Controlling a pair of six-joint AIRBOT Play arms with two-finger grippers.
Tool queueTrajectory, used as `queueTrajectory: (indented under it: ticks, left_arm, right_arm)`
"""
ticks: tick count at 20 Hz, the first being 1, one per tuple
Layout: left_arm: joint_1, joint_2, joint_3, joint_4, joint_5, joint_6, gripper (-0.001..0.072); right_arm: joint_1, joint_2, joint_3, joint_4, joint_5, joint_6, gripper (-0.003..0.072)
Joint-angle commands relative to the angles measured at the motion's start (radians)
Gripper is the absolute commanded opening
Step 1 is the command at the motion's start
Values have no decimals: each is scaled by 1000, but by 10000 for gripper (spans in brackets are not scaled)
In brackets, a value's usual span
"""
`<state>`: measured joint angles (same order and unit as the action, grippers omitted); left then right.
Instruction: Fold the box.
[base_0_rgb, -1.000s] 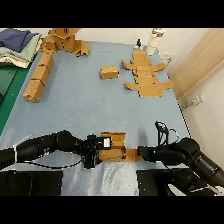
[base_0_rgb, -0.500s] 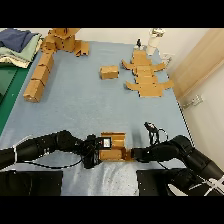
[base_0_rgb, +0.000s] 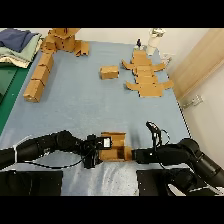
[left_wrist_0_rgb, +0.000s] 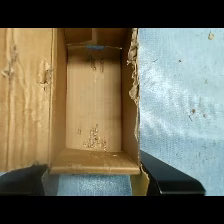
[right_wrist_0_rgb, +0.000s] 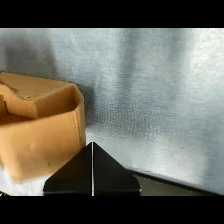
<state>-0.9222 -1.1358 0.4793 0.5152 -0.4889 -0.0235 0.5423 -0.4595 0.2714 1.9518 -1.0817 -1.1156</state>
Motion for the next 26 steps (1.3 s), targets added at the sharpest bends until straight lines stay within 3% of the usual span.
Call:
queueTrajectory:
  ticks: [1, 2, 3, 9, 11, 13, 14, 15, 20, 21, 26]
  left_arm:
    - [0, 0, 0, 1, -1, 1, 451]
    - [0, 0, 0, 1, -1, 1, 451]
    - [0, 0, 0, 1, -1, 1, 451]
    - [0, 0, 0, 1, -1, 1, 451]
    - [0, 0, 0, 1, -1, 1, 452]
    - [0, 0, 0, 1, -1, 1, 451]
    - [0, 0, 0, 1, -1, 1, 451]
    - [0, 0, 0, 1, -1, 1, 451]
    - [0, 0, 0, 1, -1, 1, 451]
    - [0, 0, 0, 1, -1, 1, 451]
    - [0, 0, 0, 1, -1, 1, 451]
  right_arm:
    - [0, 25, 2, 11, -3, 8, 4]
    - [0, 24, 2, 27, 15, 8, 12]
    - [0, 24, 2, 39, 42, 8, 85]
    - [0, 24, 7, 98, 135, -5, 98]
    - [0, 24, 18, 94, 139, -5, 233]
    - [0, 24, 18, 95, 139, -11, 234]
    - [0, 24, 18, 95, 140, -11, 324]
    - [0, 24, 18, 95, 140, -11, 464]
    - [0, -61, 19, 80, 140, -11, 469]
    - [2, -88, 24, 80, 138, -24, 434]
    - [2, -191, 109, 74, 117, -56, 432]
